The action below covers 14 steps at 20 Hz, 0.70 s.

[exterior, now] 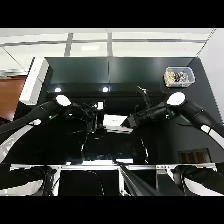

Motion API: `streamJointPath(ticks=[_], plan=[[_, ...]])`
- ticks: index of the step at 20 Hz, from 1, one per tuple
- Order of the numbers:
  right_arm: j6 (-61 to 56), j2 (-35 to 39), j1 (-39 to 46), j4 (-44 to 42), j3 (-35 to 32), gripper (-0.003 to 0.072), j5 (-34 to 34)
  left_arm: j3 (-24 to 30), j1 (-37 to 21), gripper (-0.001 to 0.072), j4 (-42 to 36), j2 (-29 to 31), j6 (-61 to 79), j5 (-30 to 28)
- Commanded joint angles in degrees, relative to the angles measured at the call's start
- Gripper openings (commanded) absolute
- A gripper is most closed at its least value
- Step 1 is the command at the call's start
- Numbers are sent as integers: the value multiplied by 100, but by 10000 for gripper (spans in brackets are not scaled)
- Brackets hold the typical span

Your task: Fold the box and place the chain.

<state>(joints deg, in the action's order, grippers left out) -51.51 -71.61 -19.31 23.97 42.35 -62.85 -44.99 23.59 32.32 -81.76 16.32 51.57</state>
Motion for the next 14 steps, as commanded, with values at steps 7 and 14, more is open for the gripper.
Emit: streamJointPath(ticks=[7, 14], plan=[[-55, -437, 61, -487, -518, 18, 1150, -2, -4, 438, 0, -2, -2, -13], [-52, -396, 66, -402, -492, 19, 1043, -7, -4, 438, -7, -2, -4, -50]])
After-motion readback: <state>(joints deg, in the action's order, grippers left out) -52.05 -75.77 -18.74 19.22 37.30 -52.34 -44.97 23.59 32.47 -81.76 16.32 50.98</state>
